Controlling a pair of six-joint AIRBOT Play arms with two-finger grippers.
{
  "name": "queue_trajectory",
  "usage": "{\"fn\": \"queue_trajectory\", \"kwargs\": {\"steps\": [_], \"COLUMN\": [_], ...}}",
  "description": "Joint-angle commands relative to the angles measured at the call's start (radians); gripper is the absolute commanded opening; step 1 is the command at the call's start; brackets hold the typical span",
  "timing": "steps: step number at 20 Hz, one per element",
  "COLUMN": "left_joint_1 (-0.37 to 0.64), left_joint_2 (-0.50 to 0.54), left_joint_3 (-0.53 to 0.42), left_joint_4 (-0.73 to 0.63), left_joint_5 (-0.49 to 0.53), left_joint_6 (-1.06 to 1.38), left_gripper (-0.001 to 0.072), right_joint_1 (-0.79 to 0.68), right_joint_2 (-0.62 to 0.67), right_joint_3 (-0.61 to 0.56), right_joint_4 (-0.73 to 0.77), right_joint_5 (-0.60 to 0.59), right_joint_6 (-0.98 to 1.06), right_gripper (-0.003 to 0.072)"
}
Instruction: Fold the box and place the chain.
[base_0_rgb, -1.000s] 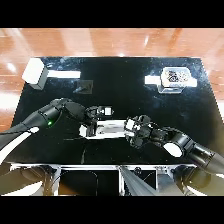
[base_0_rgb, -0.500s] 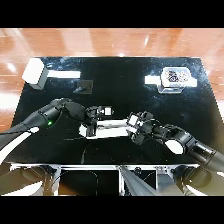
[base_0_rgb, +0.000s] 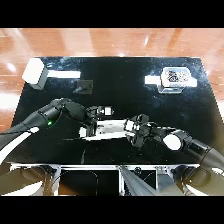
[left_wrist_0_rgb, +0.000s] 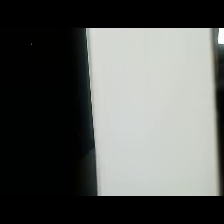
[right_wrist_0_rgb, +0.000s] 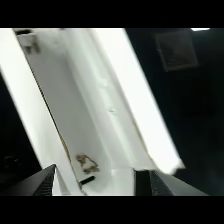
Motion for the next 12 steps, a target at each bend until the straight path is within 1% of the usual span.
{"fn": "queue_trajectory", "kwargs": {"steps": [1, 4, 5, 6, 9, 10, 12], "left_joint_1": [0.001, 0.001, 0.001, 0.001, 0.001, 0.001, 0.001], "left_joint_2": [0.001, 0.001, 0.001, 0.001, 0.001, 0.001, 0.001], "left_joint_3": [0.001, 0.001, 0.001, 0.001, 0.001, 0.001, 0.001], "left_joint_4": [0.001, 0.001, 0.001, 0.001, 0.0, 0.0, 0.0], "left_joint_5": [0.0, 0.0, 0.0, 0.0, 0.0, 0.0, 0.0], "left_joint_6": [0.0, 0.0, 0.0, 0.0, 0.0, 0.0, 0.0], "left_gripper": [0.0022, 0.0022, 0.0021, 0.0021, 0.0022, 0.0022, 0.0021], "right_joint_1": [-0.001, -0.016, -0.027, -0.042, -0.068, -0.069, -0.072], "right_joint_2": [-0.018, -0.028, -0.033, -0.04, -0.071, -0.084, -0.113], "right_joint_3": [0.002, 0.004, 0.005, 0.004, 0.004, 0.004, 0.004], "right_joint_4": [0.119, 0.123, 0.147, 0.198, 0.406, 0.456, 0.484], "right_joint_5": [0.035, 0.055, 0.054, 0.057, 0.124, 0.13, 0.133], "right_joint_6": [-0.176, -0.188, -0.216, -0.264, -0.504, -0.564, -0.608], "right_gripper": [0.072, 0.072, 0.072, 0.072, 0.072, 0.072, 0.072]}}
